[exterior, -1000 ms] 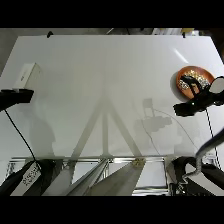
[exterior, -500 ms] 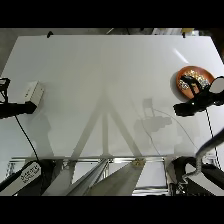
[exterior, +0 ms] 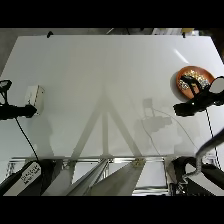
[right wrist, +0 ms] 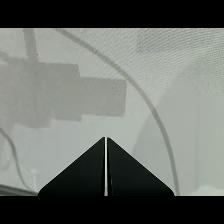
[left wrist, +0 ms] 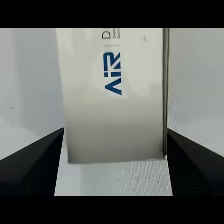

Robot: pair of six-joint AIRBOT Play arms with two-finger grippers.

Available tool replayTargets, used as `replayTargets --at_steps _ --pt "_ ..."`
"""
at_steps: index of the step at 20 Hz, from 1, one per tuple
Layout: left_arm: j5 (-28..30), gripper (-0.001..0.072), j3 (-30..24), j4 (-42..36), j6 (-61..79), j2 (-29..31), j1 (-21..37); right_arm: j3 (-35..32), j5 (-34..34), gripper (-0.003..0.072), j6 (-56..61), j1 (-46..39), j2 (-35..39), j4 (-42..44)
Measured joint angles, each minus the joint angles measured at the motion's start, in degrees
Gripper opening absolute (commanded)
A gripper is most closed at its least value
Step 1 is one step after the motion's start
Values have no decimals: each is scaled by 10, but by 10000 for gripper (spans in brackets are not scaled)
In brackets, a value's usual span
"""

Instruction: Fold the box and place the chain.

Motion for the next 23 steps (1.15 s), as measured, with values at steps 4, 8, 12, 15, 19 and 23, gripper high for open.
replayTargets --at_steps 4,8,12,15,19,23 --pt "-13 667 0 2 -27 79 -12 0 0 18 0 0 0 0" --pt "-68 359 0 3 -58 166 -41 0 0 18 0 0 0 0" --pt "-155 206 0 3 -96 232 -77 0 1 18 0 0 1 0" --pt "-215 209 0 3 -122 257 -99 0 1 18 0 0 1 0" --pt "-259 209 -1 2 -138 269 -113 0 1 18 0 0 1 0" --pt "-273 209 -1 -2 -143 272 -117 0 1 18 0 0 1 0"
